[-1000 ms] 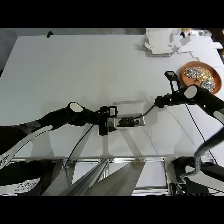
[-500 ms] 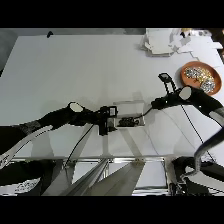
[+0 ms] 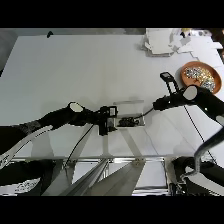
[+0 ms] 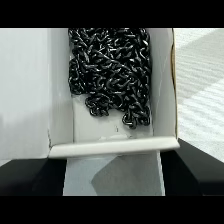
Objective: Fold the box and place the chain.
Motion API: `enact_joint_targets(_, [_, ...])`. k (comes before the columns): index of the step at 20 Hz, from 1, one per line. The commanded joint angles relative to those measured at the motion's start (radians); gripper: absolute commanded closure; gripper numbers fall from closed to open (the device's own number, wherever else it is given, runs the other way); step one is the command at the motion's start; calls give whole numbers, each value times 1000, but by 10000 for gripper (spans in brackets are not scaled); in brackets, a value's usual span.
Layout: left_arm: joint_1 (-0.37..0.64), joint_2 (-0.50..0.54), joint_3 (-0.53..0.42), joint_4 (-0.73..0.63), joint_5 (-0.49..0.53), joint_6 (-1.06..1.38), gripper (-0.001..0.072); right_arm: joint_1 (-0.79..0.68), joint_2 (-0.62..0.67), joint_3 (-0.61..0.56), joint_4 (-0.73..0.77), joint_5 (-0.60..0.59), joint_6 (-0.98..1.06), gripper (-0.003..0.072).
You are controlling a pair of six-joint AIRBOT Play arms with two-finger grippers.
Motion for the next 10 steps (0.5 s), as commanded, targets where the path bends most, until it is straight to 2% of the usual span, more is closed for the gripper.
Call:
enact_joint_targets(1, [0, 1, 0, 0, 0, 0, 573, 1, 145, 0, 11, 53, 1, 668])
enact_joint_targets(6, [0, 1, 0, 0, 0, 0, 573, 1, 411, 0, 205, 217, -35, 668])
enact_joint_targets(10, [0, 1, 0, 0, 0, 0, 573, 1, 512, 0, 447, 302, -131, 668])
